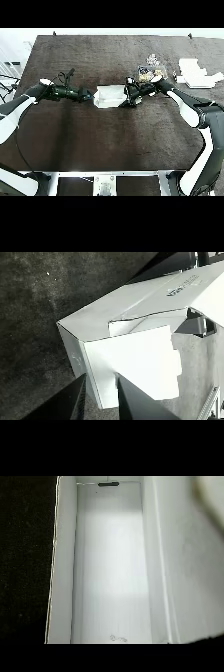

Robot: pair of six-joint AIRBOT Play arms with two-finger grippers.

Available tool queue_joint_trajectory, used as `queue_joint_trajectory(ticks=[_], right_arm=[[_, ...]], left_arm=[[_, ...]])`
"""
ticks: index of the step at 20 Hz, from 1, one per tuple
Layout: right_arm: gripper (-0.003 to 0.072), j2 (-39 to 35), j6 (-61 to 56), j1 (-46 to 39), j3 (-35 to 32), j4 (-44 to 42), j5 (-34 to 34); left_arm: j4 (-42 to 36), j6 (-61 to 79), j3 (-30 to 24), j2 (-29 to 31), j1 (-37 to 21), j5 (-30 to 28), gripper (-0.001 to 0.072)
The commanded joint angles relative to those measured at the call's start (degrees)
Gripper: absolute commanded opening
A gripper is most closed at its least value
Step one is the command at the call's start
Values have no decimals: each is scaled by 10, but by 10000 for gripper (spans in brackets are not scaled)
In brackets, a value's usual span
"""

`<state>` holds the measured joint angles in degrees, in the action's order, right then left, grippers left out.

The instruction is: Fold the box and place the chain.

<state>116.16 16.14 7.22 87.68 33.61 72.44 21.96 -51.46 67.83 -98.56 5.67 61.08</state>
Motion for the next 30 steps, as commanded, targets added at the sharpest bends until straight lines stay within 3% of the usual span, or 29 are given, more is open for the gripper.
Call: queue_joint_trajectory(ticks=[1,19,23,25,30], right_arm=[[583,0,0,0,0,0,0],[583,0,0,0,0,0,0],[583,0,0,0,0,0,0],[583,0,0,0,0,0,0],[583,0,0,0,0,0,0]], left_arm=[[0,-1,1,0,0,5,248],[-3,-36,6,1,23,-15,250],[32,-62,22,1,43,-35,251],[33,-71,22,2,44,-35,301],[62,-103,22,15,54,-52,300]])
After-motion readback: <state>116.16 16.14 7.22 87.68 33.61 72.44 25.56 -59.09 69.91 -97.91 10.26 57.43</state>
